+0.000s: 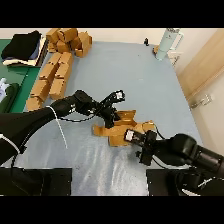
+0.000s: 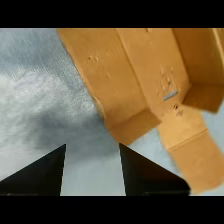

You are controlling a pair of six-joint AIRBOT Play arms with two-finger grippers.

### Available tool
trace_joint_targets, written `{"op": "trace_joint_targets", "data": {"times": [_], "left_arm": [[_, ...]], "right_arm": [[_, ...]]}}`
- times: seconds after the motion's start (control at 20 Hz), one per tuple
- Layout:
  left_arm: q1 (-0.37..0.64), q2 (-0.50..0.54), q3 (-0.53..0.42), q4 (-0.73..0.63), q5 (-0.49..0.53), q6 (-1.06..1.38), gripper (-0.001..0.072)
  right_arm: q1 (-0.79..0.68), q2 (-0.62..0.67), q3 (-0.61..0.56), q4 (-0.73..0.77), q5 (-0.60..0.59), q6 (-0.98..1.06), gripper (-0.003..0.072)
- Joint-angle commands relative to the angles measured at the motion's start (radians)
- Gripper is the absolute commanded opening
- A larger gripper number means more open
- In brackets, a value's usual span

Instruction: Fold the box.

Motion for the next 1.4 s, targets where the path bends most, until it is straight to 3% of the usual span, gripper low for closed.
{"op": "trace_joint_targets", "data": {"times": [0.0,0.25,0.5,0.7,0.75,0.8,1.15,1.2,1.35], "left_arm": [[0.000,-0.001,0.000,0.000,-0.001,0.000,0.0014],[0.000,-0.001,0.000,0.000,0.000,0.000,0.0014],[0.000,-0.001,0.000,0.000,0.000,0.000,0.0014],[0.000,-0.001,0.000,0.000,0.000,0.000,0.0014],[0.000,-0.001,0.000,0.000,0.000,0.000,0.0015],[0.000,-0.001,0.000,0.000,0.000,0.000,0.0014],[0.000,-0.001,0.000,0.000,0.000,0.000,0.0015],[0.000,-0.001,0.000,0.000,0.000,0.000,0.0015],[0.000,-0.001,0.000,0.000,0.000,0.000,0.0015]], "right_arm": [[0.061,-0.074,-0.045,-0.198,0.181,-0.055,0.0500],[0.061,-0.188,-0.044,-0.356,0.298,-0.027,0.0500],[0.061,-0.184,-0.029,-0.431,0.323,0.033,0.0500],[0.055,-0.162,0.024,-0.468,0.330,0.251,0.0503],[0.048,-0.161,0.036,-0.469,0.334,0.296,0.0550],[0.040,-0.162,0.041,-0.469,0.335,0.327,0.0646],[0.010,-0.161,0.041,-0.465,0.324,0.342,0.0666],[-0.009,-0.161,0.043,-0.452,0.324,0.349,0.0715],[-0.098,-0.146,0.045,-0.330,0.305,0.372,0.0715]]}}
